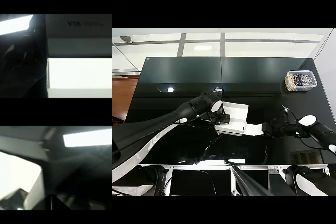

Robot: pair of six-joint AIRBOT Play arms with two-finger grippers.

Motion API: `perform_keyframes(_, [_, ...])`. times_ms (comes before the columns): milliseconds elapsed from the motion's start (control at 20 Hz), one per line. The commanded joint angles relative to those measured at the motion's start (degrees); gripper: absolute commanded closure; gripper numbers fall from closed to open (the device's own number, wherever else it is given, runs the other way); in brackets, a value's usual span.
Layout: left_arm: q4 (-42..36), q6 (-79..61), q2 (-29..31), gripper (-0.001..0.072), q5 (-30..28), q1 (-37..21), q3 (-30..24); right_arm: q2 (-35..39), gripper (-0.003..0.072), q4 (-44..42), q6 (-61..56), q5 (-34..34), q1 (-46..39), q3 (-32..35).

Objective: Fold the box and place the chain.

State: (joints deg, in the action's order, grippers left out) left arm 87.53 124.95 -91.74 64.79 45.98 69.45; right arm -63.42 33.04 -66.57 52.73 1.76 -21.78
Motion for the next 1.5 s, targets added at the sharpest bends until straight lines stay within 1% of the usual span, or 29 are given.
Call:
perform_keyframes(0, [0.02, 0.00, 0.00, 0.0681, 0.02, -0.02, 0.07, -1.99, 0.0671, -13.18, 8.48, -0.46, 2.71, -0.52])
perform_keyframes(100, [0.02, 0.00, 0.00, 0.0681, 0.24, -0.02, 0.07, -1.99, 0.0670, -13.49, 9.22, 1.40, 2.71, -2.16])
perform_keyframes(150, [0.02, 0.00, 0.00, 0.0681, 0.24, -0.02, 0.07, -1.99, 0.0566, -13.46, 9.22, 2.40, 2.71, -3.10])
perform_keyframes(200, [0.04, 0.00, 0.00, 0.0682, 0.24, -0.02, 0.07, -1.99, 0.0250, -13.46, 9.22, 3.41, 2.71, -3.91])
perform_keyframes(250, [0.02, 0.00, 0.00, 0.0681, 0.24, -0.02, 0.07, -1.99, 0.0059, -13.31, 9.22, 4.20, 2.71, -4.61])
perform_keyframes(400, [0.02, 0.00, 0.00, 0.0681, 0.24, -0.02, 0.07, -1.99, 0.0058, -13.53, 9.16, 6.08, 3.41, -5.90])
perform_keyframes(550, [0.02, 0.00, 0.00, 0.0681, 0.22, -0.02, 0.07, -1.99, 0.0061, -13.53, 7.23, 3.74, 6.99, -6.01])
perform_keyframes(600, [0.02, 0.00, 0.00, 0.0682, 0.22, -0.02, 0.07, -1.99, 0.0119, -13.51, 7.08, 2.49, 8.48, -6.05])
perform_keyframes(650, [0.02, 0.00, 0.00, 0.0682, 0.22, -0.02, 0.07, -1.99, 0.0150, -13.51, 6.23, 0.92, 9.99, -6.05])
perform_keyframes(750, [0.02, 0.00, 0.00, 0.0682, 0.22, -0.02, 0.07, -1.99, 0.0156, -12.85, 3.74, -2.19, 12.59, -6.19])
perform_keyframes(800, [0.02, 0.02, 0.00, 0.0681, 0.22, -0.02, 0.07, -1.99, 0.0228, -11.10, 1.55, -3.80, 13.92, -6.64])
perform_keyframes(900, [0.02, 0.00, 0.00, 0.0682, 0.22, -0.02, 0.07, -1.99, 0.0228, -4.66, -6.38, -6.16, 16.98, -8.74])
perform_keyframes(1000, [0.02, 0.02, 0.00, 0.0681, 0.22, -0.02, 0.07, -2.03, 0.0228, 5.75, -17.31, -7.37, 19.89, -11.89])
perform_keyframes(1050, [0.00, 0.02, 0.00, 0.0681, 0.22, -0.02, 0.07, -2.03, 0.0228, 11.39, -22.80, -7.54, 21.31, -13.57])
perform_keyframes(1150, [0.02, 0.00, 0.00, 0.0682, 0.22, -0.02, 0.07, -2.05, 0.0228, 19.56, -30.67, -6.62, 23.61, -16.39])
perform_keyframes(1250, [0.02, 0.00, 0.00, 0.0681, 0.22, -0.02, 0.07, -2.27, 0.0228, 25.05, -36.41, -4.68, 25.31, -18.32])
perform_keyframes(1300, [0.02, 0.02, 0.00, 0.0681, 0.22, -0.02, 0.07, -2.49, 0.0294, 26.86, -38.25, -3.78, 26.10, -19.12])
perform_keyframes(1450, [0.02, 0.00, 0.00, 0.0681, 0.22, -0.02, 0.07, -4.04, 0.0294, 31.74, -45.09, -2.14, 28.63, -22.05])
